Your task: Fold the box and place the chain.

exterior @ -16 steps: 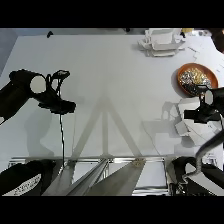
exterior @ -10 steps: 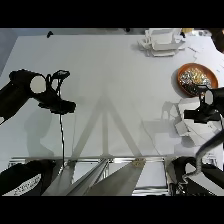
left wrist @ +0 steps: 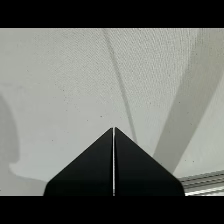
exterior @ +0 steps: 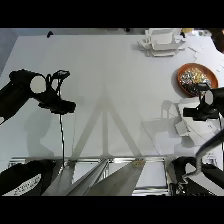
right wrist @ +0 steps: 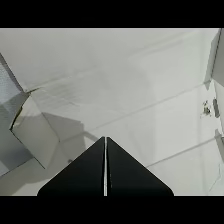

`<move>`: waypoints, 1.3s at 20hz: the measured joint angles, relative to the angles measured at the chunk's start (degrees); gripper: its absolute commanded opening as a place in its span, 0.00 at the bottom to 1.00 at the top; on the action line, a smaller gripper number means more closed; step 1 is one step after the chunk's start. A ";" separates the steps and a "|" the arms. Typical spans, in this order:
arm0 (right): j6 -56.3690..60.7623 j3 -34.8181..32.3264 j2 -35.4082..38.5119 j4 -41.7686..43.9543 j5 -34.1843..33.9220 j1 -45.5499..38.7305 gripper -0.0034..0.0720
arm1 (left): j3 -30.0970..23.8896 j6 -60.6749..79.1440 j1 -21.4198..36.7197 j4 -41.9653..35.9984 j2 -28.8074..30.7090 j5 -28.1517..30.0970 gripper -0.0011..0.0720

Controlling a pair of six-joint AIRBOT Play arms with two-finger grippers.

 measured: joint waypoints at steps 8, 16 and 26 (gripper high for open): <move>-6.86 5.60 0.26 -2.10 4.26 -0.02 0.07 | 0.00 0.02 0.02 0.02 0.00 0.00 0.03; -11.19 9.01 0.76 -14.01 5.22 -3.65 0.70 | 0.00 0.02 0.02 0.02 0.00 0.00 0.03; -16.79 9.25 -2.97 -16.59 -0.33 -22.21 0.70 | 0.00 0.00 0.02 0.02 0.00 0.00 0.03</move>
